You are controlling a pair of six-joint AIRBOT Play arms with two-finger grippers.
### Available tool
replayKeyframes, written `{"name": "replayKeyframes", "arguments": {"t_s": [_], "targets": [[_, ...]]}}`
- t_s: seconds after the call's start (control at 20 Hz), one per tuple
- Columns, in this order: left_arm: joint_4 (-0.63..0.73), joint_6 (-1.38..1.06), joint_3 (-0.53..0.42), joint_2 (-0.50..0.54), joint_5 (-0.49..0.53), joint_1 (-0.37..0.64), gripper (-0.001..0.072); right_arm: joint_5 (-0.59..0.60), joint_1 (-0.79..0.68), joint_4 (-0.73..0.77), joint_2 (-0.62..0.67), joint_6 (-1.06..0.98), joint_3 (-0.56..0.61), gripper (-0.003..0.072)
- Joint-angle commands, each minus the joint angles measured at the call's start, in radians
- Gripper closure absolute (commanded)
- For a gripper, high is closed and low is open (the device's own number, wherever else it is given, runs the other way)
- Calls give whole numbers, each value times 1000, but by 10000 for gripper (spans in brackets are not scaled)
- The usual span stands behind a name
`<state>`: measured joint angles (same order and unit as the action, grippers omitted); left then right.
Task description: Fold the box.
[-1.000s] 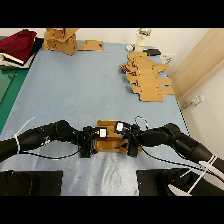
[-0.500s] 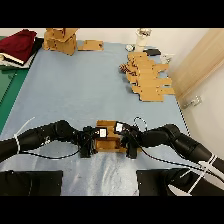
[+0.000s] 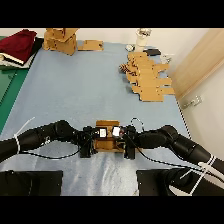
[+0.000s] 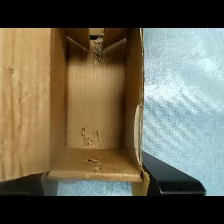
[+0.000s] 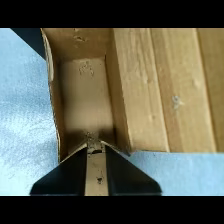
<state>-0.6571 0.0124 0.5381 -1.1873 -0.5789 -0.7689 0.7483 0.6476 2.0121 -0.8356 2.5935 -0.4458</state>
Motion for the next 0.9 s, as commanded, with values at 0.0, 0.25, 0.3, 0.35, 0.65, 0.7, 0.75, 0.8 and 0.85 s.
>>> {"name": "replayKeyframes", "arguments": {"t_s": [0.0, 0.25, 0.3, 0.35, 0.65, 0.7, 0.75, 0.8, 0.85], "targets": [[0, 0, 1, 1, 0, 0, 258, -11, 3, 7, -1, 7, 1, 174], [0, 0, 1, 1, 0, 0, 258, -11, 3, 26, -1, 7, 1, 95], [0, 0, 1, 1, 0, 0, 258, -11, 2, 26, -1, 7, 1, 95], [0, 0, 1, 1, 0, 0, 258, -11, 2, 21, -1, 7, 0, 95], [0, 0, 1, 1, 0, 0, 258, 202, 3, -390, 31, -390, -69, 552], [0, 0, 1, 1, 0, 0, 258, 269, 3, -511, 40, -510, -98, 680], [0, 0, 1, 1, 0, 0, 258, 333, 2, -621, 50, -597, -126, 681], [0, 0, 1, 1, 0, 0, 258, 372, 1, -698, 61, -680, -143, 682], [0, 0, 1, 1, 0, 0, 258, 399, -13, -764, 71, -791, -149, 682]]}}
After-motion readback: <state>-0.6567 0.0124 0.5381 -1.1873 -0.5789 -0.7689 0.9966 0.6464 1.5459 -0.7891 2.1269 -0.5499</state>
